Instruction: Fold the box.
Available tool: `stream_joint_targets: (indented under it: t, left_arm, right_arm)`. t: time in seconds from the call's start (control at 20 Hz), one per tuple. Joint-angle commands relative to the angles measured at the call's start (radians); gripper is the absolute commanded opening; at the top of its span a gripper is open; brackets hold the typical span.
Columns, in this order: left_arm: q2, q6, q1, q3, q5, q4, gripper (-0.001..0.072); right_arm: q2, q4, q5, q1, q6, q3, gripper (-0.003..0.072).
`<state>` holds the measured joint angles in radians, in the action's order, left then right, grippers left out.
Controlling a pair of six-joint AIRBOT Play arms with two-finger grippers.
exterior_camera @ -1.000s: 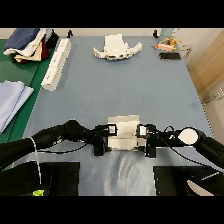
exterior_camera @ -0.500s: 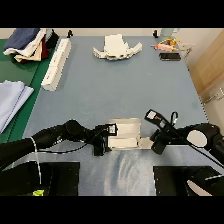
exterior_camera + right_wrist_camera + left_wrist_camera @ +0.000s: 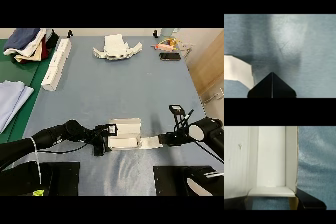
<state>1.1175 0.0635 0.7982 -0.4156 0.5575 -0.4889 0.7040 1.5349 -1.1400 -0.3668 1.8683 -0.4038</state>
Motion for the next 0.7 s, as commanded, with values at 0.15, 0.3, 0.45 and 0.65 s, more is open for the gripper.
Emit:
stream_joint_targets:
  t: [0.15, 0.3, 0.45, 0.65]
  left_arm:
    - [-0.001, 0.000, 0.000, -0.001, 0.000, -0.001, 0.0473]
    - [-0.001, 0.000, 0.000, -0.001, 0.000, -0.001, 0.0473]
    - [-0.001, 0.000, 0.000, -0.001, 0.000, -0.001, 0.0473]
    - [-0.001, 0.000, 0.000, -0.001, 0.000, -0.001, 0.0473]
  right_arm:
    - [0.105, -0.384, 0.073, 0.018, -0.222, 0.005, 0.0003]
    - [0.105, -0.490, 0.064, 0.018, -0.287, -0.034, 0.0004]
    - [0.105, -0.533, 0.049, 0.018, -0.311, -0.071, 0.0047]
    - [0.105, -0.529, 0.048, 0.018, -0.309, -0.093, 0.0184]
